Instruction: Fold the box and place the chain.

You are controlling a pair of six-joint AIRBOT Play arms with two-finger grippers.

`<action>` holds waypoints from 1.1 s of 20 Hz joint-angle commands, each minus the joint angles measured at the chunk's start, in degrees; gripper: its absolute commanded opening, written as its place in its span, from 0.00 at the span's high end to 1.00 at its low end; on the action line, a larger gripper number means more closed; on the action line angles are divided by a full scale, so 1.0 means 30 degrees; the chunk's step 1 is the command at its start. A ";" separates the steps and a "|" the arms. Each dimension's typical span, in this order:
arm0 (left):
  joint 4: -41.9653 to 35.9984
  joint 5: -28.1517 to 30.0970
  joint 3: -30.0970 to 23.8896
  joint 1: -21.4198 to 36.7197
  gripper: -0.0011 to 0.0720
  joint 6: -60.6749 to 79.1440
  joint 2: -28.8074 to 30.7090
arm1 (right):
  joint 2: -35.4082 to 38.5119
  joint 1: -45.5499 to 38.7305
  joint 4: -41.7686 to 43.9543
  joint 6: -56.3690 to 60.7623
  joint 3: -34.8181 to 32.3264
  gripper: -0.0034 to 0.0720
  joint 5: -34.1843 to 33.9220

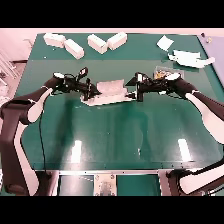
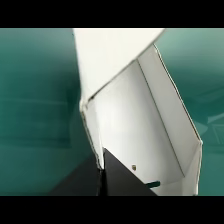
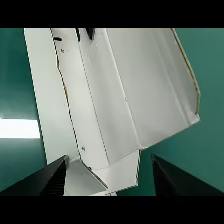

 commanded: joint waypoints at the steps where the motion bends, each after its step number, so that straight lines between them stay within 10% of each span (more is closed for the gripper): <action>1: -0.0022 0.0000 0.0015 -0.0015 0.96 0.0000 0.0000 | -0.0889 -0.0080 -0.0758 0.0015 0.0991 0.12 0.0896; 22: -0.0036 -0.0138 0.0015 -0.0015 0.96 0.0000 0.0000 | -0.3847 -0.0182 -0.1698 0.2331 0.4277 0.12 0.4226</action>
